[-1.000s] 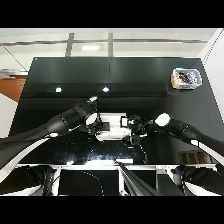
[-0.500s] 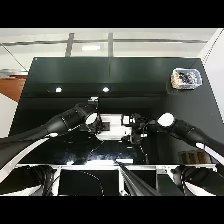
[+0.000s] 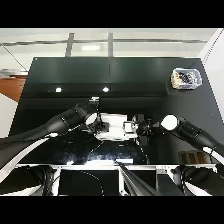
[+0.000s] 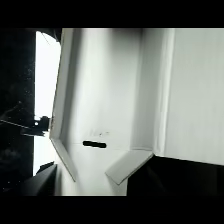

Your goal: Fold the box and place the chain.

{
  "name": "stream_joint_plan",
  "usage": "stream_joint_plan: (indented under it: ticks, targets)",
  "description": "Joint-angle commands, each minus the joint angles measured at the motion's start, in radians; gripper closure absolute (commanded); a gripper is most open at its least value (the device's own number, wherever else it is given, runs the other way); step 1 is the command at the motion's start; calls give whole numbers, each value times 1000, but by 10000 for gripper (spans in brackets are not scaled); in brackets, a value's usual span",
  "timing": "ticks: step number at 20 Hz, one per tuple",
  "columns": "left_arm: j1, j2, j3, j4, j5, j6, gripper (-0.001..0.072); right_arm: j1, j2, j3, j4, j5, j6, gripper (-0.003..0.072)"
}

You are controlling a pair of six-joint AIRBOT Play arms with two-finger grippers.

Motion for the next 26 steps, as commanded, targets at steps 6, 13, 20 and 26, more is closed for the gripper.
stream_joint_plan:
  ticks: [6, 13, 20, 26]
  targets:
    - [0, 0, 0, 0, 11, 2, 682, 8, -42, 0, 157, 9, 16, 375]
    - [0, 0, 0, -3, 13, 2, 682, 73, -56, 0, 188, -65, 141, 487]
    - [0, 0, 0, -5, 13, 2, 682, 73, -71, 0, 195, -66, 143, 299]
    - [0, 0, 0, -16, 14, 2, 682, 72, -70, 0, 201, -79, 151, 549]
